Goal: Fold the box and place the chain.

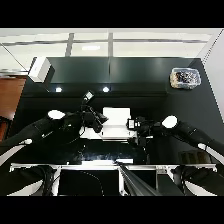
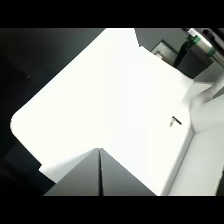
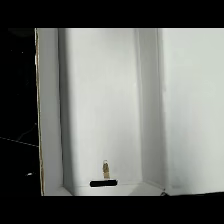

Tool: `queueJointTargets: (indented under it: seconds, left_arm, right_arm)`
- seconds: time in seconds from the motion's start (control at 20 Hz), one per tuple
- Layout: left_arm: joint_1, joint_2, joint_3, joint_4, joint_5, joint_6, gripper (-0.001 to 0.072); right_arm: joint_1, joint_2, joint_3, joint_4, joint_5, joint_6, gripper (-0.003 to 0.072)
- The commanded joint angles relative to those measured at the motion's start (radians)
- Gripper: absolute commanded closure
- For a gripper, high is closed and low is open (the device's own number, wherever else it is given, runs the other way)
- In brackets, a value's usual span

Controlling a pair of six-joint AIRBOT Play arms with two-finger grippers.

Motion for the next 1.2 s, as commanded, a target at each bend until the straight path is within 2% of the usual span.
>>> queueJointTargets:
  seconds: [0.0,0.25,0.55,0.7,0.75,0.8,0.85,1.0,1.15]
  left_arm:
    - [0.001,-0.015,0.000,0.050,0.001,0.010,0.0681]
    - [0.052,0.053,0.036,0.156,-0.051,-0.075,0.0679]
    - [0.286,0.315,0.055,0.559,-0.305,-0.320,0.0680]
    - [0.338,0.352,0.041,0.687,-0.447,-0.354,0.0672]
    - [0.332,0.346,0.027,0.687,-0.451,-0.350,0.0527]
    - [0.311,0.339,0.007,0.674,-0.426,-0.314,0.0130]
    - [0.281,0.332,-0.013,0.653,-0.377,-0.249,0.0002]
    - [0.148,0.289,-0.043,0.650,-0.300,0.068,0.0011]
    - [0.038,0.201,-0.042,0.643,-0.165,0.097,0.0025]
  right_arm:
    - [0.001,-0.001,0.000,0.000,0.000,0.001,0.0498]
    - [0.001,0.000,-0.001,0.000,0.000,0.002,0.0498]
    - [0.001,0.000,0.000,0.000,0.000,0.005,0.0498]
    - [0.001,0.000,0.000,0.000,0.000,0.005,0.0498]
    - [0.001,0.000,0.000,0.000,0.000,0.005,0.0497]
    - [0.001,0.000,-0.001,0.000,0.000,0.005,0.0497]
    - [0.001,0.000,-0.001,0.000,0.000,0.005,0.0498]
    - [0.001,0.000,-0.001,0.000,0.000,0.006,0.0497]
    - [0.001,0.000,-0.001,0.000,0.000,0.006,0.0497]
